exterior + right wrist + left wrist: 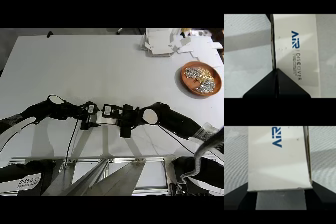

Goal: Fold the box and place the chain.

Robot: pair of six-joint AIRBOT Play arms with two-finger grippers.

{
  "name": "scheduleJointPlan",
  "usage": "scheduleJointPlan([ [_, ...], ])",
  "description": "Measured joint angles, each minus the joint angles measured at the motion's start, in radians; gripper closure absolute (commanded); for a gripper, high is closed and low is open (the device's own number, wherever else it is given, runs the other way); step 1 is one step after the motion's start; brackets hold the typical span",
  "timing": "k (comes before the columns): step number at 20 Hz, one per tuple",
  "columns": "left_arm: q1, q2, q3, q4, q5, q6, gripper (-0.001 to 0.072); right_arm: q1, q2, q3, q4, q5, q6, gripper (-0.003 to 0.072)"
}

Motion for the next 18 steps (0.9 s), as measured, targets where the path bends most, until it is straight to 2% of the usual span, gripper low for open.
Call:
scheduleJointPlan([
  [1,0.0,0.0,0.0,0.0,0.0,0.0,0.0677,0.0,0.003,-0.001,-0.001,-0.001,0.0,0.0667],
  [4,0.0,0.0,0.0,-0.005,0.004,0.001,0.0677,0.002,0.039,-0.002,-0.022,-0.015,0.008,0.0588],
  [5,0.0,0.0,0.0,-0.011,0.007,-0.002,0.0677,0.0,0.058,-0.002,-0.039,-0.008,0.023,0.05],
  [6,0.001,0.0,0.0,-0.01,0.011,-0.002,0.0677,0.0,0.082,-0.002,-0.06,-0.024,0.035,0.048],
  [10,0.0,0.0,0.0,-0.005,0.004,-0.001,0.0677,-0.013,0.219,0.0,-0.192,-0.035,0.17,0.0488],
  [12,0.0,0.0,0.0,-0.003,0.003,-0.001,0.0677,-0.04,0.303,0.0,-0.241,0.014,0.272,0.0494],
  [14,0.0,0.0,0.0,-0.003,0.002,-0.001,0.0677,-0.084,0.378,0.0,-0.279,0.119,0.389,0.065],
  [18,0.0,0.0,0.0,-0.002,0.001,0.002,0.0677,-0.215,0.451,-0.008,-0.353,0.4,0.607,0.0669],
])
